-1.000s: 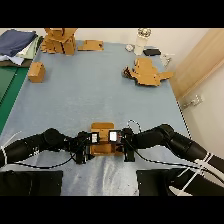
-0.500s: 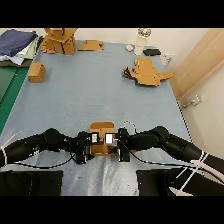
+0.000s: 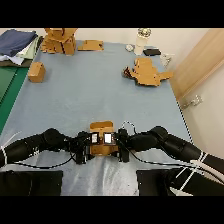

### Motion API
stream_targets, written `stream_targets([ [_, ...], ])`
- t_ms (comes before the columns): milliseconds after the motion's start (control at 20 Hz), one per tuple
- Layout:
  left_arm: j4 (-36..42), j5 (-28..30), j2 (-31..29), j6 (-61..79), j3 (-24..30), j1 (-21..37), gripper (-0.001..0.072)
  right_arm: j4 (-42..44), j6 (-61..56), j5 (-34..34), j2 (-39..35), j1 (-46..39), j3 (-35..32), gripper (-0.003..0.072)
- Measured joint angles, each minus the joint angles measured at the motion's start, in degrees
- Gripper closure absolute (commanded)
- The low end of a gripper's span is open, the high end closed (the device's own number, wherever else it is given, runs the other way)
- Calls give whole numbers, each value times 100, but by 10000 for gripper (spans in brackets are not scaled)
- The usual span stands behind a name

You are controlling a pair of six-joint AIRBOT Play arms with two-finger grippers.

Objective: Fold the box.

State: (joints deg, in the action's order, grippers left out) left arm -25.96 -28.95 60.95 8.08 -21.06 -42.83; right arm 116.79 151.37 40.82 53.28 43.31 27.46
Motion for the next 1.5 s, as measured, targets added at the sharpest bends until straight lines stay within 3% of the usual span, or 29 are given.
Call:
stream_targets([
  [100, 2, 0, 0, -2, 0, 0, 238, -638, -732, 352, -133, -11, 109, 419],
  [200, 2, 0, 0, -2, 2, 0, 239, -1775, -2170, 833, -313, -9, 295, 684],
  [350, 2, 0, 0, -2, 2, 0, 238, -3834, -4887, 1991, -627, -87, 577, 684],
  [450, 2, 0, 0, -2, 2, 0, 239, -4374, -6052, 2540, -752, -315, 645, 684],
  [600, 2, 2, 0, -2, 0, 0, 238, -4172, -7101, 2835, -750, -741, 509, 684],
  [750, 2, 15, 0, -2, 2, 0, 239, -3652, -7600, 2706, -562, -997, 219, 684],
  [1100, 2, 33, 0, -2, 2, 0, 239, -1755, -7626, 1836, -299, -1003, -76, 684],
  [1500, 2, 37, 0, 0, 2, 0, 238, -754, -7543, 1156, -149, -649, -50, 683],
])
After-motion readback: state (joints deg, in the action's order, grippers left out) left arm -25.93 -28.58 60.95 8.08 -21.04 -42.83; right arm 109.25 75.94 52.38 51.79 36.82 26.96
